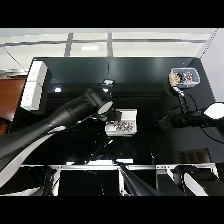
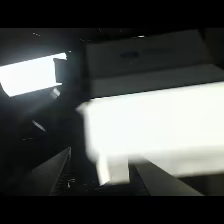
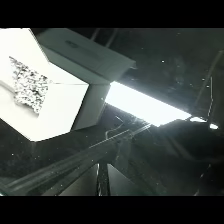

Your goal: Fold the box and place the chain.

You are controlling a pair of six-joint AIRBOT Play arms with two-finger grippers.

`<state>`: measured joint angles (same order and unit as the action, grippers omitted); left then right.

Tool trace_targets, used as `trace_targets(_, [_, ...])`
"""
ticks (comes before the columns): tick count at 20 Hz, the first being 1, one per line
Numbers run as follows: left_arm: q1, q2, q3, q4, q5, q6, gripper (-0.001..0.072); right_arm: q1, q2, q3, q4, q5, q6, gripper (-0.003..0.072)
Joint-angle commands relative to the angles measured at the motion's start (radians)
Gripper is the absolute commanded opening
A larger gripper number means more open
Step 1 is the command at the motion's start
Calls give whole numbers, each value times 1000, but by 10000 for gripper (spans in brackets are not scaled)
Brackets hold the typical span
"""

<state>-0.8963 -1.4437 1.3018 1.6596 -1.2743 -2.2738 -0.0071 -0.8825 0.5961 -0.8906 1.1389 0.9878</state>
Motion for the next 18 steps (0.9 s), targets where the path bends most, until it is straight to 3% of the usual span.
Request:
trace_targets(1, [-2, 152, -34, 141, -66, 101, 421, 0, 1, -2, 0, -10, 4, 52])
trace_targets(4, [79, 314, -186, 165, -52, 115, 420, 0, 1, -2, 1, -11, 31, 52])
trace_targets(6, [203, 438, -376, 76, 77, 67, 419, 0, 1, -2, 3, -22, 34, 52])
trace_targets(9, [427, 562, -691, -342, 452, 244, 420, 0, 1, -2, 4, -30, 53, 52])
trace_targets(11, [537, 554, -834, -707, 571, 575, 420, 0, 1, -2, 7, -29, 53, 52])
trace_targets(13, [603, 516, -885, -957, 573, 976, 420, 0, 1, -2, 26, -29, 56, 52])
trace_targets(15, [629, 463, -857, -1108, 463, 1413, 421, 0, 1, -2, 52, -35, 56, 52])
trace_targets(18, [628, 406, -780, -1118, 324, 1822, 433, 0, 1, -2, 71, -41, 56, 53])
